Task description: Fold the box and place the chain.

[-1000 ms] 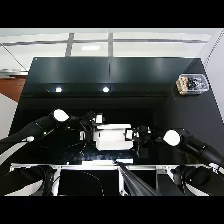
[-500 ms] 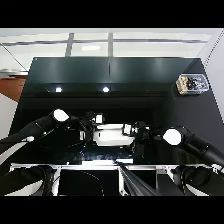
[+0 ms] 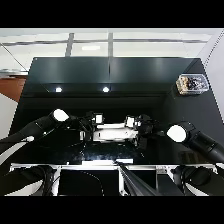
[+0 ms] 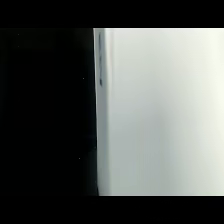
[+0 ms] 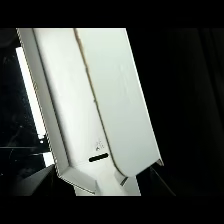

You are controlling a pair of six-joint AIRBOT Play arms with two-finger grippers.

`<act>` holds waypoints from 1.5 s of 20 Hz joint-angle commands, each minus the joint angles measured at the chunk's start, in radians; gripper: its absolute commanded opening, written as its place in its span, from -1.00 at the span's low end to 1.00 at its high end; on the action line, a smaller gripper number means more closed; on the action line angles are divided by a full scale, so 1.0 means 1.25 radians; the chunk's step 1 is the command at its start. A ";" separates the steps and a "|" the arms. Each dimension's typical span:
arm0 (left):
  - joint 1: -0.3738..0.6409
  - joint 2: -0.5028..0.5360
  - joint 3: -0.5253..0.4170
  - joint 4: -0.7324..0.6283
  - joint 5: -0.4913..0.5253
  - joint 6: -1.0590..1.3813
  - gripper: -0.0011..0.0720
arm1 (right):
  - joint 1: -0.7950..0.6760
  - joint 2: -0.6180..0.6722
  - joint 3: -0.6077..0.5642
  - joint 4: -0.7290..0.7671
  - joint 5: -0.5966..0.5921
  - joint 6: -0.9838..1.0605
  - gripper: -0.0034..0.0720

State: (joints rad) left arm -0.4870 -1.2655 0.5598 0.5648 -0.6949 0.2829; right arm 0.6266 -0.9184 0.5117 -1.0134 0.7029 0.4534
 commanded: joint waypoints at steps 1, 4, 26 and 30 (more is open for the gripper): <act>-0.001 -0.001 0.000 0.000 0.000 0.000 -0.89 | -0.004 -0.025 0.003 0.056 -0.008 -0.086 0.97; -0.001 -0.001 0.000 0.000 0.000 0.000 -0.89 | -0.045 -0.050 0.003 0.180 -0.023 -0.215 0.97; -0.001 -0.001 0.000 0.000 0.000 0.000 -0.89 | -0.127 -0.235 -0.002 0.374 0.086 -0.558 0.96; -0.001 -0.001 0.000 0.000 0.000 0.000 -0.89 | -0.127 -0.248 -0.002 0.364 0.072 -0.557 0.96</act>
